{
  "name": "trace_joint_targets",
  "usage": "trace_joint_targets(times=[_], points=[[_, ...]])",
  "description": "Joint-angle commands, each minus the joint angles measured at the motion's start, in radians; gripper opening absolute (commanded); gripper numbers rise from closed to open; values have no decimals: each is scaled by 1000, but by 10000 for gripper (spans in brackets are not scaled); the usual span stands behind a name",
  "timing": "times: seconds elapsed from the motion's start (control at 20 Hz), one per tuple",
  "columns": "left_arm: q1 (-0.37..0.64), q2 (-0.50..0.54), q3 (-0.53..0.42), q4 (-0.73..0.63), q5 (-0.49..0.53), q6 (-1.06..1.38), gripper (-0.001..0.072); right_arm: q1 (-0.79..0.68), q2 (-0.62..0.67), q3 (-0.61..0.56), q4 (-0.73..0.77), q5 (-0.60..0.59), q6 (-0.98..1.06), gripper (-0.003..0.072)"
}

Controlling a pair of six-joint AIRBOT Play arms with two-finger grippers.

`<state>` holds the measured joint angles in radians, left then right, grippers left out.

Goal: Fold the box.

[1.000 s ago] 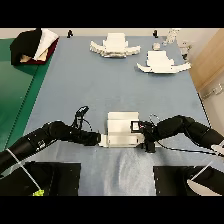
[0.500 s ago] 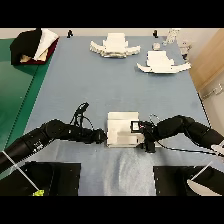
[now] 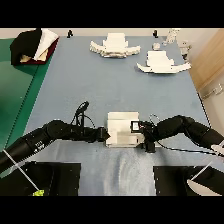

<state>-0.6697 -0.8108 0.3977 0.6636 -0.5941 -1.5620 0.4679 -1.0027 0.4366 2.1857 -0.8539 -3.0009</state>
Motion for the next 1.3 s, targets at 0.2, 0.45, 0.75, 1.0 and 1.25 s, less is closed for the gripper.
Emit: trace_joint_targets(times=[0.2, 0.45, 0.75, 1.0, 1.25], points=[[-143, -112, 137, 311, -51, -354, 340, 0, 0, 1, 0, 0, 0, 503], [-251, -211, 286, 622, -211, -666, 340, 0, 0, 1, 0, 0, 0, 503], [-348, -356, 465, 821, -370, -912, 340, 0, 0, 1, 0, 0, 0, 503], [-379, -455, 537, 826, -442, -970, 341, 0, 0, 1, 0, 0, 0, 502], [-385, -521, 563, 826, -446, -970, 341, 0, 0, 0, 0, 0, 0, 503]])
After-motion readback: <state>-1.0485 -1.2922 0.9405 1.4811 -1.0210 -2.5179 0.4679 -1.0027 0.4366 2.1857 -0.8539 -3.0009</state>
